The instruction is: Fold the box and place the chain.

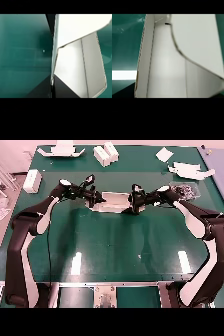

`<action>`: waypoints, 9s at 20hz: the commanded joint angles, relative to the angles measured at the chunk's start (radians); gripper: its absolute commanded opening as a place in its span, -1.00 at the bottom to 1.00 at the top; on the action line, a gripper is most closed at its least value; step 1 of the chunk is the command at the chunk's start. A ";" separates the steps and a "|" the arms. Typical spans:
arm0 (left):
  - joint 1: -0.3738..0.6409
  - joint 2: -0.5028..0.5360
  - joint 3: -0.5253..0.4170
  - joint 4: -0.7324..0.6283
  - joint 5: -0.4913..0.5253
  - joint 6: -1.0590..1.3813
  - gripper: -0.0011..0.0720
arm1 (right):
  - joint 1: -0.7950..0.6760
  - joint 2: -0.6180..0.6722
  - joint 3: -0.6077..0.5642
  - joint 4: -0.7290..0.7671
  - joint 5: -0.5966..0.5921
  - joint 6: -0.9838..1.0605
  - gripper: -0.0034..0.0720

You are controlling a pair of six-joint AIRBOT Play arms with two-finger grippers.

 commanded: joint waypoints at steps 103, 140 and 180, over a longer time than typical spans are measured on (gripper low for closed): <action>0.001 -0.001 0.000 0.000 0.000 0.000 -0.91 | -0.047 -0.077 0.019 0.095 0.076 -0.031 0.57; 0.080 0.185 0.005 -0.127 -0.264 -0.027 0.19 | -0.047 -0.077 0.019 0.095 0.076 -0.031 0.57; 0.086 0.451 -0.001 0.458 0.565 -0.823 -0.94 | -0.047 -0.077 0.019 0.095 0.076 -0.031 0.57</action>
